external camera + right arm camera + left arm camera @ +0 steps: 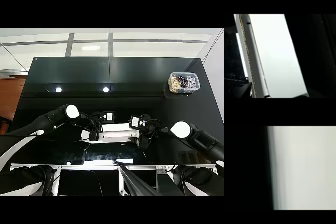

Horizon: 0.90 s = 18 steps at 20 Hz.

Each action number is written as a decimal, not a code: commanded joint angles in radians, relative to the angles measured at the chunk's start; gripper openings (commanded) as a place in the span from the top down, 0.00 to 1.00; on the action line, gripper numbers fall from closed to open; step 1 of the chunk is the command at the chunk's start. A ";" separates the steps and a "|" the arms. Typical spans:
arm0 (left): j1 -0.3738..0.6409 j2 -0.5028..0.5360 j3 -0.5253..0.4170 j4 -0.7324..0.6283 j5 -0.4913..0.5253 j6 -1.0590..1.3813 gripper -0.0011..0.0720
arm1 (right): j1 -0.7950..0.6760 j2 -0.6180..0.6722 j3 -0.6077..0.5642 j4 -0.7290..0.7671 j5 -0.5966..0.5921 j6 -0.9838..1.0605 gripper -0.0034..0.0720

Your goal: Fold the box and place the chain.

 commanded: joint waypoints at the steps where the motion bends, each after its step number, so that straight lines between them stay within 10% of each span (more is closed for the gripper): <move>1: 0.000 0.001 0.003 0.012 0.006 0.000 0.94 | -0.005 -0.051 0.001 0.103 0.045 -0.090 0.04; 18: 0.000 0.001 0.003 0.011 -0.030 -0.013 0.94 | -0.003 -0.163 -0.013 0.100 0.049 -0.211 0.04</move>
